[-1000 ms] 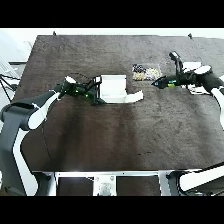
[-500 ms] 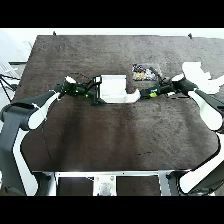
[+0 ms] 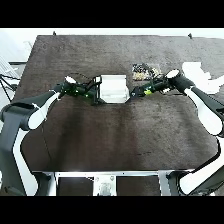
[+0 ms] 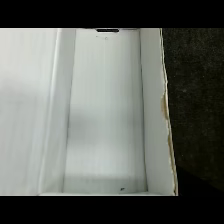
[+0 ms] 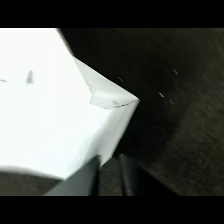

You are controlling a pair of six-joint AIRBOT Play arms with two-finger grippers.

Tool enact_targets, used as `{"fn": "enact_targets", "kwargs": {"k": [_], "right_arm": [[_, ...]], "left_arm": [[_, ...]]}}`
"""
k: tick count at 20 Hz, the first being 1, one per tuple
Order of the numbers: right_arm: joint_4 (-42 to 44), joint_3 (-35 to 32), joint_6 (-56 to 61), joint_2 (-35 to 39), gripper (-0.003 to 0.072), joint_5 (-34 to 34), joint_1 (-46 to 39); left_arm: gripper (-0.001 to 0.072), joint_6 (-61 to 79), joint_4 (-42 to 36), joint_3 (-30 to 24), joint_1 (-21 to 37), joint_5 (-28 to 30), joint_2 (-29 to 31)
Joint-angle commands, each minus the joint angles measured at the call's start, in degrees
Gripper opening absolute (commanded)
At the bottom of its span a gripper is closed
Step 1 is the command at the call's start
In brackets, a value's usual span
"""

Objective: Fold the box and place the chain.

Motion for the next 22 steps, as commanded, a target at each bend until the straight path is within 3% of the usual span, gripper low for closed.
{"fn": "enact_targets", "kwargs": {"k": [1, 4, 10, 12, 22], "right_arm": [[0.00, 1.42, 1.22, 0.74, 0.0233, 0.22, 0.15], [0.28, 2.01, 1.25, 0.76, 0.0371, 0.37, 0.20], [2.91, 2.16, 1.22, 0.63, 0.0383, 0.57, 1.70], [2.71, 2.19, 1.22, 0.63, 0.0481, -0.07, 2.75], [-1.01, 2.75, 7.08, 0.63, 0.0481, -0.92, 4.70]], "left_arm": [[0.0350, -0.02, 0.02, 0.04, 0.00, -0.02, -0.02], [0.0350, -0.02, 0.02, 0.04, 0.00, -0.02, -0.02], [0.0350, -0.02, 0.02, 0.04, 0.00, -0.02, -0.02], [0.0350, -0.02, 0.02, 0.04, 0.00, -0.02, -0.02], [0.0350, -0.02, 0.00, 0.04, 0.00, 0.00, -0.02]]}}
